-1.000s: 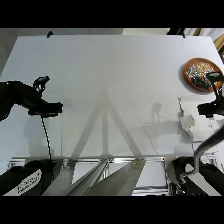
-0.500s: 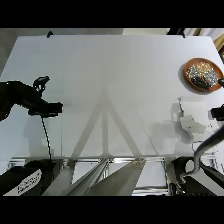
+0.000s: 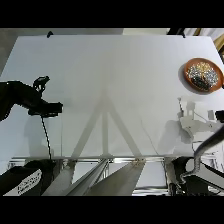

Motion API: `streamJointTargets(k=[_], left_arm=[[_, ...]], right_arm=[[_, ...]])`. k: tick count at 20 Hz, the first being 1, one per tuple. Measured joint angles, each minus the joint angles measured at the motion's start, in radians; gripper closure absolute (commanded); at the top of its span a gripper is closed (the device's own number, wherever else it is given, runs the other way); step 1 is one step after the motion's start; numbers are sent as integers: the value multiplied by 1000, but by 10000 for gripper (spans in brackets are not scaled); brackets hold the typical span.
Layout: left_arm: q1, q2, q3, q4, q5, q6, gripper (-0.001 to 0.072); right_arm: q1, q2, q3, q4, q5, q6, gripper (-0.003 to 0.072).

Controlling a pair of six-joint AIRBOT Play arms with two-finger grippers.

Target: Fold the box and place the chain.

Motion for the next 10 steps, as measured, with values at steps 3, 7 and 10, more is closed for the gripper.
streamJointTargets(k=[3,7,10], left_arm=[[0,0,0,0,0,0,699],[0,0,0,0,0,0,699],[0,0,0,0,0,0,699]], right_arm=[[-8,-47,0,-5,-41,12,379],[-12,-78,0,-5,-68,27,396],[-13,-85,0,-6,-69,31,474]])
